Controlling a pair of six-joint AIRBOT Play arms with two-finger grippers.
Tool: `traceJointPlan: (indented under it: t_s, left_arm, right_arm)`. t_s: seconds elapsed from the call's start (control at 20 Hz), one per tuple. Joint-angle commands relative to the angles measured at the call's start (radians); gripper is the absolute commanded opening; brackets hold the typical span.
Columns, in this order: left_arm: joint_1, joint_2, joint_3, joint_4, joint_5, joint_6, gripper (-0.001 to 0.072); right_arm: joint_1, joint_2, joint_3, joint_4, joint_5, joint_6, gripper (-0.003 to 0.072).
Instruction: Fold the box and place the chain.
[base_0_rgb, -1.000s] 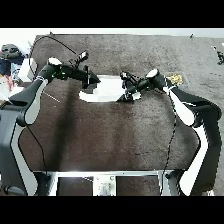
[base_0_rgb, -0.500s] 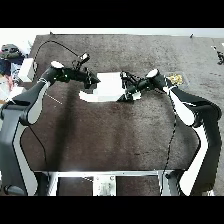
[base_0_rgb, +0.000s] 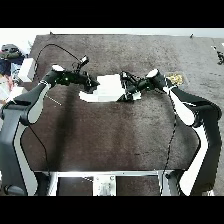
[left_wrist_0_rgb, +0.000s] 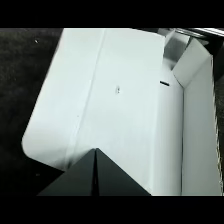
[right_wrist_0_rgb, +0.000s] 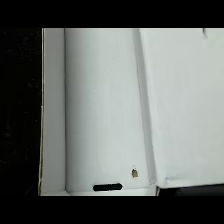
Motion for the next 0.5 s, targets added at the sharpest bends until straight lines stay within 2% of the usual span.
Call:
traceJointPlan:
  t_s: [0.0,0.45]
  left_arm:
    - [-0.001,0.006,-0.013,0.022,-0.006,0.005,0.0012]
    - [0.033,0.132,-0.005,0.028,-0.006,0.028,0.0012]
  right_arm:
    - [0.001,0.001,0.001,0.000,0.000,0.000,0.0417]
    - [0.000,0.001,0.001,0.000,0.000,0.000,0.0416]
